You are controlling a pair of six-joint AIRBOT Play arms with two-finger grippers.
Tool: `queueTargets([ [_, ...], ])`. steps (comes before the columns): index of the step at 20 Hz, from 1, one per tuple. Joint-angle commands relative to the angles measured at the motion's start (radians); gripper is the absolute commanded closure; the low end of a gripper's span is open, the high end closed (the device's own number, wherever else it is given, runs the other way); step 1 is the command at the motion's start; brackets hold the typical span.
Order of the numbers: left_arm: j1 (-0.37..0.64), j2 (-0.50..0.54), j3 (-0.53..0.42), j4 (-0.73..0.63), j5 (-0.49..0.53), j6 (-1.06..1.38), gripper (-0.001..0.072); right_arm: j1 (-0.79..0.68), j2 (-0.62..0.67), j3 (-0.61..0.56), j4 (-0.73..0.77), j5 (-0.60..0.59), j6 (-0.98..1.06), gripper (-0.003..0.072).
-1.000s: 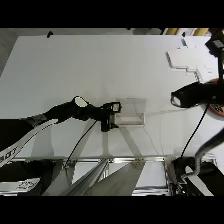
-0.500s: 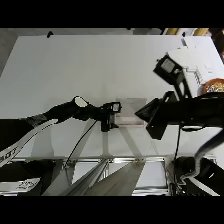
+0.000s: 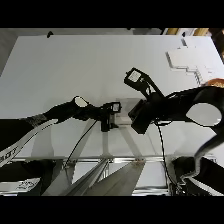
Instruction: Fold the box and place the chain.
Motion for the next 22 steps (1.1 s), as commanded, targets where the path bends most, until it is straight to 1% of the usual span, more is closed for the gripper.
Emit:
queueTargets([
  [1, 0.000, 0.000, 0.000, 0.000, 0.000, 0.000, 0.0422, 0.004, -0.016, -0.037, -0.056, -0.014, 0.027, 0.0668],
  [4, 0.000, 0.000, 0.000, 0.000, 0.000, 0.000, 0.0422, -0.002, -0.017, -0.093, -0.051, -0.085, 0.031, 0.0667],
  [7, 0.000, 0.000, 0.000, 0.000, 0.000, 0.000, 0.0422, -0.047, -0.035, -0.155, 0.002, -0.182, 0.028, 0.0659],
  [8, 0.000, 0.000, 0.000, 0.000, 0.000, 0.000, 0.0422, -0.058, -0.054, -0.164, 0.020, -0.200, 0.019, 0.0622],
  [10, 0.000, 0.000, 0.000, 0.000, 0.000, 0.000, 0.0422, -0.061, -0.108, -0.165, 0.054, -0.203, -0.042, 0.0622],
  [11, 0.000, 0.000, 0.000, 0.000, 0.000, 0.000, 0.0422, -0.061, -0.132, -0.165, 0.069, -0.201, -0.072, 0.0602],
  [12, 0.000, 0.000, 0.000, 0.000, 0.000, 0.000, 0.0422, -0.061, -0.146, -0.165, 0.071, -0.194, -0.095, 0.0492],
  [13, 0.000, 0.000, 0.000, 0.000, 0.000, 0.000, 0.0422, -0.061, -0.147, -0.164, 0.070, -0.187, -0.117, 0.0431],
  [15, 0.000, 0.000, 0.000, 0.000, 0.000, 0.000, 0.0422, -0.092, -0.121, -0.158, 0.080, -0.137, -0.183, 0.0431],
  [17, 0.000, 0.000, 0.000, 0.000, 0.001, 0.000, 0.0422, -0.183, -0.060, -0.156, 0.082, -0.051, -0.275, 0.0431],
  [18, 0.000, 0.000, 0.000, 0.000, 0.000, 0.000, 0.0422, -0.242, -0.024, -0.156, 0.084, -0.009, -0.357, 0.0435],
  [20, 0.000, 0.000, 0.000, 0.000, 0.000, 0.000, 0.0422, -0.375, 0.029, -0.157, 0.131, 0.021, -0.525, 0.0503],
  [22, 0.000, 0.000, 0.000, 0.000, 0.000, 0.000, 0.0422, -0.500, 0.034, -0.158, 0.168, 0.030, -0.724, 0.0504],
])
